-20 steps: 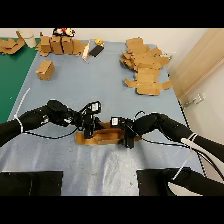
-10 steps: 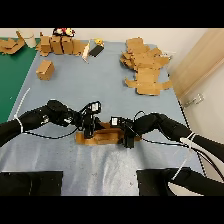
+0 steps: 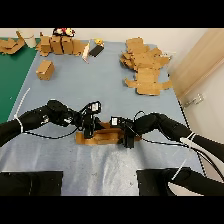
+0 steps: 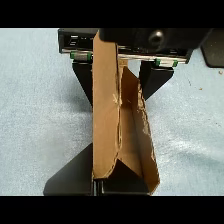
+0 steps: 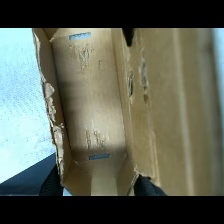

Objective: Fold the box.

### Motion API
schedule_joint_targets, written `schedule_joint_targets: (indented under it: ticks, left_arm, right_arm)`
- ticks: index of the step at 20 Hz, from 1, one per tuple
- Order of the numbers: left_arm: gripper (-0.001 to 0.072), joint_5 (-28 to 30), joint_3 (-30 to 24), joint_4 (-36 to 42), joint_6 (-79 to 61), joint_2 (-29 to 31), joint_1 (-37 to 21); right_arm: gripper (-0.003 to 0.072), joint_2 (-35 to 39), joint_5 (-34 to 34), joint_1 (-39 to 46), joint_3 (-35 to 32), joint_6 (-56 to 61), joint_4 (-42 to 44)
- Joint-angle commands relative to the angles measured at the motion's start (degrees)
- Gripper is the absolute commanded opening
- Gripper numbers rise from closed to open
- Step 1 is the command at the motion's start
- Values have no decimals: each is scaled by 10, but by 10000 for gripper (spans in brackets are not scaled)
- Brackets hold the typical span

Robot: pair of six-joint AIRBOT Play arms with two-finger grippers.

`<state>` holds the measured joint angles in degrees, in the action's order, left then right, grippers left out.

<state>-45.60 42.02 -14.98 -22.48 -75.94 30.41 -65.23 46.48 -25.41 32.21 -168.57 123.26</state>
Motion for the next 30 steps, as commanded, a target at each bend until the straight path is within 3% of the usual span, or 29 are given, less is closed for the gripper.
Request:
schedule_joint_targets:
  ticks: [1,21,22,23,24,28,30]
  left_arm:
    - [13,1,0,1,0,0,-1]
    - [16,-2,0,17,12,0,-1]
    - [160,0,0,17,24,0,-1]
    - [442,13,0,17,49,0,-1]
    - [549,23,0,17,85,2,-1]
    - [557,37,0,-9,120,31,-2]
    - [558,42,0,-88,221,61,-2]
  right_arm:
    - [505,0,1,-1,0,0,0]
    - [505,0,6,-1,0,0,0]
    - [505,0,6,-1,0,0,0]
    - [505,0,6,-1,0,0,0]
    - [505,0,6,-1,0,0,0]
    - [505,0,6,-1,0,0,0]
    - [505,0,6,-1,0,0,0]
